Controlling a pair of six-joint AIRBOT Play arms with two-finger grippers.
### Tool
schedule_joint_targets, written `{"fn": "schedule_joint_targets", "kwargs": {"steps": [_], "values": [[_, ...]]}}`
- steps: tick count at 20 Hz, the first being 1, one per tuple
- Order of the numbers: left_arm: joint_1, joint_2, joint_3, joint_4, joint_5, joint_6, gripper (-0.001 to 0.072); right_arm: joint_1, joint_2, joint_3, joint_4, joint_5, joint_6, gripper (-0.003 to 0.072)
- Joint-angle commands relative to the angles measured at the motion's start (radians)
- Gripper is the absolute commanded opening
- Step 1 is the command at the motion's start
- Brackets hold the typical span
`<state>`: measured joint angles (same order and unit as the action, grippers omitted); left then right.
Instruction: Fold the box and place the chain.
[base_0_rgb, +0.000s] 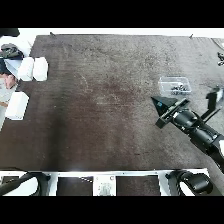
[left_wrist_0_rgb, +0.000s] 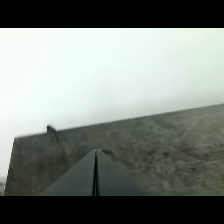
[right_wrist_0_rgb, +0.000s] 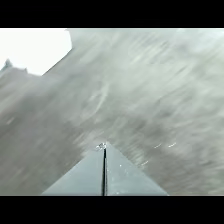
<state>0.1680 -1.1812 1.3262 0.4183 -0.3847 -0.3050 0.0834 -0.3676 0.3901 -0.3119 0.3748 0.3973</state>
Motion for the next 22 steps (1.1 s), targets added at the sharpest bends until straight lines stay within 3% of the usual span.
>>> {"fn": "schedule_joint_targets", "kwargs": {"steps": [1,7,11,14,22], "values": [[-0.065,0.268,-0.261,-0.139,0.059,0.306,0.0004,0.000,0.073,-0.027,-0.023,-0.106,0.000,-0.0012],[-0.200,0.702,-0.870,-0.395,0.163,0.596,0.0004,0.000,0.080,-0.029,-0.125,-0.097,0.000,-0.0012],[-0.212,0.988,-1.135,-0.442,0.217,0.592,0.0004,0.000,0.080,-0.029,-0.178,-0.056,0.000,-0.0011],[-0.212,1.118,-1.207,-0.462,0.285,0.592,0.0008,0.000,0.080,-0.029,-0.197,-0.059,0.000,-0.0011],[-0.212,1.124,-1.209,-0.462,0.296,0.593,0.0011,0.000,0.080,-0.029,-0.198,-0.061,0.000,-0.0011]]}}
